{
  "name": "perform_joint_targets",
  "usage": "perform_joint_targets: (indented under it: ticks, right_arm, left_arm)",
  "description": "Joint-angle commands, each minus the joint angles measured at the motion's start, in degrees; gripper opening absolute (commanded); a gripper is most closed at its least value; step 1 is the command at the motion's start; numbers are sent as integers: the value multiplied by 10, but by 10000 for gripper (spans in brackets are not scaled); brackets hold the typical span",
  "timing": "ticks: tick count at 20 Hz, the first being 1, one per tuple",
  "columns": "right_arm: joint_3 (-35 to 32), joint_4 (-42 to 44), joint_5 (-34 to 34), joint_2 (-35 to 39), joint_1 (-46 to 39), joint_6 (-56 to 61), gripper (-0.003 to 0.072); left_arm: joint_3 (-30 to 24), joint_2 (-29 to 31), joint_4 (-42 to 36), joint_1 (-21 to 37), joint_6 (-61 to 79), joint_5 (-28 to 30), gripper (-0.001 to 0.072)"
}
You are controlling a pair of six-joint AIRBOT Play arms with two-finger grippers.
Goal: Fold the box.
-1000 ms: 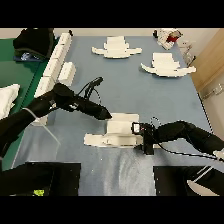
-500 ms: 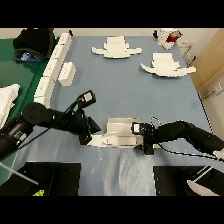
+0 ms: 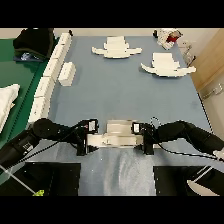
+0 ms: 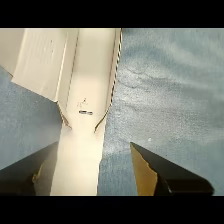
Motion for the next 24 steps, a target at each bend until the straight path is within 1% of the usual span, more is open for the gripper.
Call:
perform_joint_targets:
  ticks: [1, 3, 5, 6, 7, 8, 10, 11, 12, 13, 15, 20, 22, 24]
  right_arm:
    - [0, 0, 0, 0, 0, 0, 536]
    - [0, 0, 0, 0, 0, 0, 536]
    - [0, 0, 0, 0, 0, 0, 536]
    - [0, 0, 0, 0, 0, 0, 537]
    - [0, 0, 0, 0, 0, 0, 536]
    - [0, 0, 0, 0, 0, 0, 536]
    - [0, 0, 0, 0, 0, 0, 536]
    - [0, 0, 0, 0, 0, 0, 536]
    - [0, 0, 0, 0, 0, 0, 536]
    - [0, 0, 0, 0, 0, 0, 536]
    - [0, 0, 0, 0, 0, 0, 537]
    - [0, 0, 0, 0, 0, 0, 537]
    - [0, 0, 0, 0, 0, 0, 537]
    - [0, 0, 0, 0, 0, 0, 536]
  left_arm:
    - [-11, -71, -54, -1, 115, 42, 689]
    - [-7, -111, -68, -1, 135, 59, 688]
    - [1, -131, -75, -1, 135, 74, 687]
    - [7, -137, -76, -2, 135, 72, 685]
    - [12, -143, -83, -6, 135, 73, 605]
    - [15, -148, -87, -14, 139, 73, 570]
    - [18, -161, -99, -35, 161, 73, 564]
    - [18, -166, -105, -45, 167, 78, 361]
    - [19, -170, -105, -53, 177, 87, 211]
    - [19, -170, -105, -59, 177, 101, 164]
    - [20, -170, -105, -66, 177, 126, 165]
    - [20, -171, -122, -86, 177, 134, 163]
    - [20, -174, -124, -98, 177, 144, 163]
    - [20, -179, -143, -101, 177, 155, 164]
